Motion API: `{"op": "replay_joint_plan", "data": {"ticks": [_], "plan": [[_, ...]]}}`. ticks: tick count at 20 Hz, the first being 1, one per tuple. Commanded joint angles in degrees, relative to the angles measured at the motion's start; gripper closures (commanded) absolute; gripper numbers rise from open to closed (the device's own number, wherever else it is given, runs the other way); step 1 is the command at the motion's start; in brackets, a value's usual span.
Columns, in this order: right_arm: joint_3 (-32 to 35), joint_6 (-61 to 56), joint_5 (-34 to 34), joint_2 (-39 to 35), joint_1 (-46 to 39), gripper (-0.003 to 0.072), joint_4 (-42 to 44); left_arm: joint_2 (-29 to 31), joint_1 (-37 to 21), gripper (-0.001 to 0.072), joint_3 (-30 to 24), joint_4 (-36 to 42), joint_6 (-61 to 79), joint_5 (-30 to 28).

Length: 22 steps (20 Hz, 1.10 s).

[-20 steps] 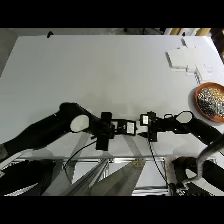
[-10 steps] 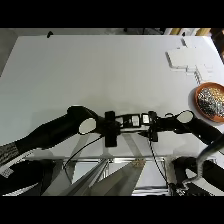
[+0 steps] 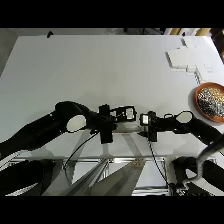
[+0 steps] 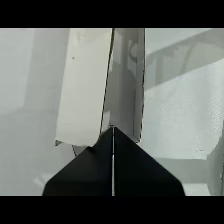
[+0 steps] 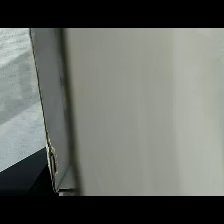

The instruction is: Fold the box and place the chain.

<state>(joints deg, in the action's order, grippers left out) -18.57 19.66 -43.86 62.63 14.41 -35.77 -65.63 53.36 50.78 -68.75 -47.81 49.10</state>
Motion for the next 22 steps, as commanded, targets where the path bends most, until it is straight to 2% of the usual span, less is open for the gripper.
{"op": "replay_joint_plan", "data": {"ticks": [1, 5, 7, 13, 17, 19, 20, 22], "plan": [[0.0, -0.1, -0.3, 0.0, 0.0, 0.0346, 0.0, -0.1, -0.2, 0.0668, -0.7, 1.6, 0.3, -6.7], [0.0, -0.1, -0.3, 0.0, 0.0, 0.0346, 0.0, -4.1, -0.6, 0.0668, -0.7, 5.4, 0.4, -19.4], [0.0, -0.1, -0.3, 0.0, 0.0, 0.0346, 0.0, -5.9, -1.5, 0.0669, -0.7, 6.3, -0.2, -22.5], [0.0, -0.1, -0.3, 0.0, 0.0, 0.0346, 0.0, -12.0, -6.1, 0.0669, -0.7, 7.6, -2.4, -23.3], [0.0, -0.1, -0.3, 0.0, 0.0, 0.0346, 0.0, -17.2, -6.3, 0.0668, -0.7, 7.9, -2.3, -24.9], [0.0, -0.1, -0.3, 0.0, 0.0, 0.0346, 0.0, -17.6, -6.5, 0.0667, -0.7, 7.9, -1.7, -24.4], [0.0, -0.1, -0.3, 0.0, 0.0, 0.0346, 0.0, -16.9, -6.8, 0.0645, -0.7, 7.8, -0.9, -23.5], [0.0, -0.1, -0.3, 0.0, 0.0, 0.0346, 0.0, -13.4, -8.2, 0.0538, -0.7, 5.6, -0.8, -19.7]]}}
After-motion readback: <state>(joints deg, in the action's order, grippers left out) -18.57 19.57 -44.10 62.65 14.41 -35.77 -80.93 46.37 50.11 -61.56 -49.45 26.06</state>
